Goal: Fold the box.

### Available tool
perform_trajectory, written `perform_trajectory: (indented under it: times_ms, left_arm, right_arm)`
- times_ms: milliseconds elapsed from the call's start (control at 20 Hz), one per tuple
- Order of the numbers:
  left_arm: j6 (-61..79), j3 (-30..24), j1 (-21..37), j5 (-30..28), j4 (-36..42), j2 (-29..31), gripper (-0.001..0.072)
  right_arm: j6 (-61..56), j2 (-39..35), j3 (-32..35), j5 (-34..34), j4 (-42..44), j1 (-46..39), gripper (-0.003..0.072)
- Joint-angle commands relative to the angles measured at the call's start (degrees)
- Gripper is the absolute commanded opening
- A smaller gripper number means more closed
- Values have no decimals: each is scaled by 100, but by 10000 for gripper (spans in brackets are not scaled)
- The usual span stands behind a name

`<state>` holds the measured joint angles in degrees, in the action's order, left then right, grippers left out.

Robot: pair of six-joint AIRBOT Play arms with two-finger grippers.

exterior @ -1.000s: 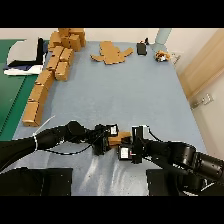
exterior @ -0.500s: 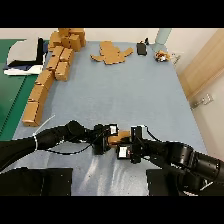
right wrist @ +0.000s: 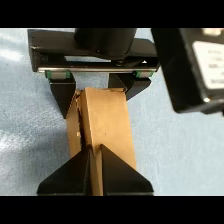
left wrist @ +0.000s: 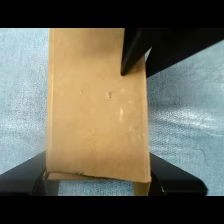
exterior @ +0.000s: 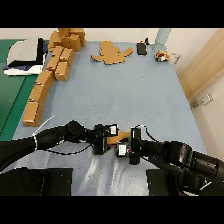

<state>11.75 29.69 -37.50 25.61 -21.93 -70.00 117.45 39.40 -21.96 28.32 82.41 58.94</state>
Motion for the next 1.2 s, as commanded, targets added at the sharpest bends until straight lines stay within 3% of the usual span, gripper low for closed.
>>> perform_trajectory:
  times_ms: [0,750,850,900,950,1150]
  left_arm:
    - [-17,0,-4,4,9,4,515]
    - [-17,0,-4,2,9,4,515]
    - [-17,0,-4,2,9,4,515]
    - [-17,0,-4,2,9,4,515]
    - [-17,0,-4,2,9,4,515]
    - [-17,0,-4,4,9,4,515]
  right_arm:
    - [0,-7,-7,-26,151,13,81]
    - [0,243,2,105,509,13,95]
    - [0,238,0,105,509,13,146]
    - [0,229,-7,105,511,13,318]
    - [0,203,-26,114,546,13,394]
    - [-2,-57,-35,122,551,11,393]
